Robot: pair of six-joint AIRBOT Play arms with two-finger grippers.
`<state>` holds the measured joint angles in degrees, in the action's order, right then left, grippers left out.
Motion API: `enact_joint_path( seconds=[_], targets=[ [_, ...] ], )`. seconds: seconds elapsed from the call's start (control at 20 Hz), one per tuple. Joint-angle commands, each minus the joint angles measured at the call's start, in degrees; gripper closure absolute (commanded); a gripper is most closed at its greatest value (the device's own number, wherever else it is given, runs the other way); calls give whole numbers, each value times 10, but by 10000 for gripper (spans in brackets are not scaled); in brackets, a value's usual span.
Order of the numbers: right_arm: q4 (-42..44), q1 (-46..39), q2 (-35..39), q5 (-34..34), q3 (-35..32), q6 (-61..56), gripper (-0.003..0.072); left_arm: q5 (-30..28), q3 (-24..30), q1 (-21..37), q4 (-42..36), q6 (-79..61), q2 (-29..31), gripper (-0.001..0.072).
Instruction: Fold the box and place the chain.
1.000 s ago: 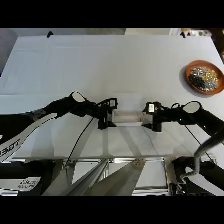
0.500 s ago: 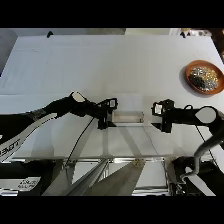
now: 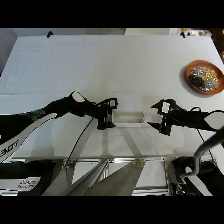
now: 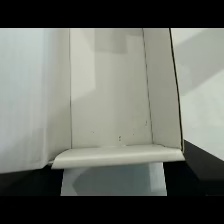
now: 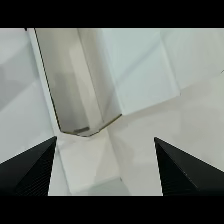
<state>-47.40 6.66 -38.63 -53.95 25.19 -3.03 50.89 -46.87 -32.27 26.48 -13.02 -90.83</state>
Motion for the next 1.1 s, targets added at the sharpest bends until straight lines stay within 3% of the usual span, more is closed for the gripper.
enact_joint_path(
  seconds=[0.0, 0.15, 0.35, 0.6, 0.85, 1.05],
  targets=[
    [26, 0, 3, -3, 0, -2, 44, -4, 0, 1, 99, 130, 30, 705],
    [26, 0, 3, -3, 0, -2, 44, -5, 0, 0, 179, 299, 70, 708],
    [27, 0, 3, -5, 0, -2, 45, -20, 0, -29, 204, 328, 109, 713],
    [27, 0, 3, -5, 0, -2, 45, -130, 44, -100, 230, 372, 136, 713],
    [60, 0, 3, 7, 0, -2, 46, -85, 66, -94, 160, 208, 135, 703],
    [68, 0, 3, 6, 0, -2, 46, -135, 66, -85, 100, 98, 129, 702]
  ],
)
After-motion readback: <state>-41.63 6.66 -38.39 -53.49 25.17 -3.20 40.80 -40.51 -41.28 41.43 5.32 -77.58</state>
